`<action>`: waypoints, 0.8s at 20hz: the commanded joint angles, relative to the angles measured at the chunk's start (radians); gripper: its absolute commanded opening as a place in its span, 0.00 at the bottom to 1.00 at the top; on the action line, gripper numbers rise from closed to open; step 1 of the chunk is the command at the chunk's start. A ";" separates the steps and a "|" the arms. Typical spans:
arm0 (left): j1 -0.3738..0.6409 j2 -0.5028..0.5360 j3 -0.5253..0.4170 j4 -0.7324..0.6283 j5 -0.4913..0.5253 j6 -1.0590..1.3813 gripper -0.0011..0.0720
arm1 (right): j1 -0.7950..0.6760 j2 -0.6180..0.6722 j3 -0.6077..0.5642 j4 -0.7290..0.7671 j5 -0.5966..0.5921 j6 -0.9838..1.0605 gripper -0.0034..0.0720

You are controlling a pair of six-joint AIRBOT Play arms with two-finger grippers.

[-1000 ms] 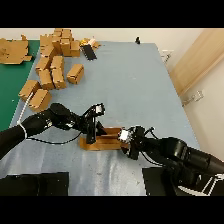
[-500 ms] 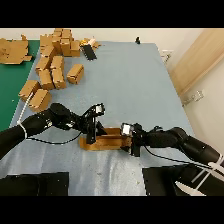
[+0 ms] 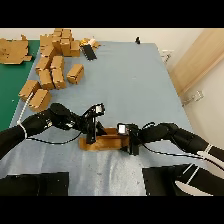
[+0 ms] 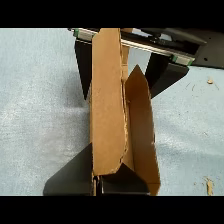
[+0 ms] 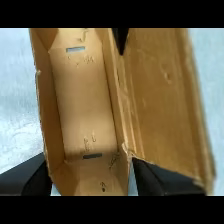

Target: Fold the box.

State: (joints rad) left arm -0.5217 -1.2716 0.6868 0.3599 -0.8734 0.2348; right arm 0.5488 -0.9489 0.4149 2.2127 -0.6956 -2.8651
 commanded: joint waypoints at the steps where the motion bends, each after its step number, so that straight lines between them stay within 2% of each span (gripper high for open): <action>1: -0.001 0.000 0.000 0.000 0.001 0.000 0.03 | -0.001 -0.021 0.003 0.007 -0.013 -0.025 1.00; 16: -0.001 0.000 0.000 0.000 0.001 0.000 0.03 | 0.000 -0.042 0.011 0.035 0.006 -0.040 1.00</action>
State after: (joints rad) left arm -0.5217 -1.2716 0.6868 0.3595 -0.8722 0.2348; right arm 0.5484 -0.9909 0.4244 2.2471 -0.6914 -2.9047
